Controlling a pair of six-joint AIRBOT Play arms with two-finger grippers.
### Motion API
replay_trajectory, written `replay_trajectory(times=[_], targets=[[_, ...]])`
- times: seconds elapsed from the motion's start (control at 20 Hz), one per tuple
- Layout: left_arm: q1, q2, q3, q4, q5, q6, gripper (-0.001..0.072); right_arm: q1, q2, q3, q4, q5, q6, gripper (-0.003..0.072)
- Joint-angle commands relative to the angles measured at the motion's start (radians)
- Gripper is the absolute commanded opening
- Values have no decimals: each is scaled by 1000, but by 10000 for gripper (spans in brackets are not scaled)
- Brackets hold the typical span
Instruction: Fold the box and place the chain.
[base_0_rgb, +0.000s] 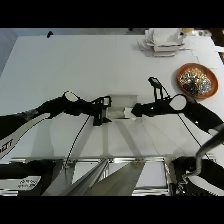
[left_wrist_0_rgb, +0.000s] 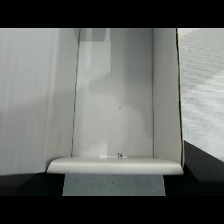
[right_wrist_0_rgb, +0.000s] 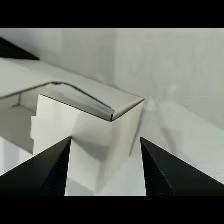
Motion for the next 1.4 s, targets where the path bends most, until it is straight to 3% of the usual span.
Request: replay_trajectory(times=[0.0, 0.45, 0.65, 1.05, 1.35], targets=[[-1, 1, 0, 0, 0, 1, 154, 103, -54, 73, -193, 21, 276, 458], [-1, 1, 0, 0, 0, 0, 154, 277, -219, 276, -525, 214, 757, 440], [-1, 1, 0, 0, 0, 0, 154, 286, -264, 334, -562, 280, 847, 398], [-1, 1, 0, 0, 0, 0, 154, 307, -311, 346, -633, 359, 974, 397], [-1, 1, 0, 0, 0, 0, 154, 334, -360, 392, -642, 386, 991, 274]])
